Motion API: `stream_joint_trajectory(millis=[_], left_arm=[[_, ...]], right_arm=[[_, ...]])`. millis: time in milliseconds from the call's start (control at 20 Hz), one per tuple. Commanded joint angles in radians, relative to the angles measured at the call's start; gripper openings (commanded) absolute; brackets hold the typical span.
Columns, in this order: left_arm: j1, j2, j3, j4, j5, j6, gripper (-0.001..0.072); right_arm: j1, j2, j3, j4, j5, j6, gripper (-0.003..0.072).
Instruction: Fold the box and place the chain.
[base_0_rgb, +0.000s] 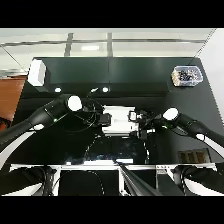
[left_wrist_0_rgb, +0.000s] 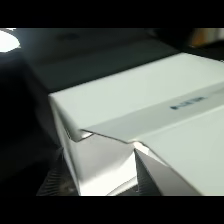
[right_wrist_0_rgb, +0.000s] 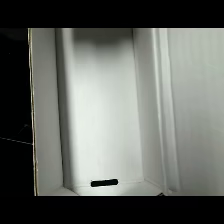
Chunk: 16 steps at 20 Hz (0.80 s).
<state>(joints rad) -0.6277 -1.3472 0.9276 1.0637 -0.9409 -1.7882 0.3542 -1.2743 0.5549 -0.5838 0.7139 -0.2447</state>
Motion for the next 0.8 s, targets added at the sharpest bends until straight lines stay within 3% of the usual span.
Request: stream_joint_trajectory(millis=[0, 50, 150, 450, 750], left_arm=[[-0.030, 0.000, 0.037, 0.137, -0.019, -0.108, 0.0501], [-0.037, 0.000, 0.045, 0.130, -0.019, -0.108, 0.0494], [-0.053, 0.000, 0.056, 0.129, -0.016, -0.108, 0.0390], [-0.073, 0.000, 0.059, 0.148, -0.013, -0.163, 0.0390], [-0.121, -0.016, 0.076, 0.318, -0.052, -0.312, 0.0389]], right_arm=[[0.002, 0.000, 0.001, -0.003, 0.000, 0.001, 0.0399], [0.002, 0.000, 0.001, -0.003, 0.000, 0.001, 0.0399], [0.002, 0.000, 0.001, -0.003, 0.000, 0.001, 0.0399], [0.002, 0.000, 0.001, -0.003, 0.000, 0.001, 0.0399], [0.002, 0.000, 0.001, -0.003, 0.000, 0.001, 0.0400]])
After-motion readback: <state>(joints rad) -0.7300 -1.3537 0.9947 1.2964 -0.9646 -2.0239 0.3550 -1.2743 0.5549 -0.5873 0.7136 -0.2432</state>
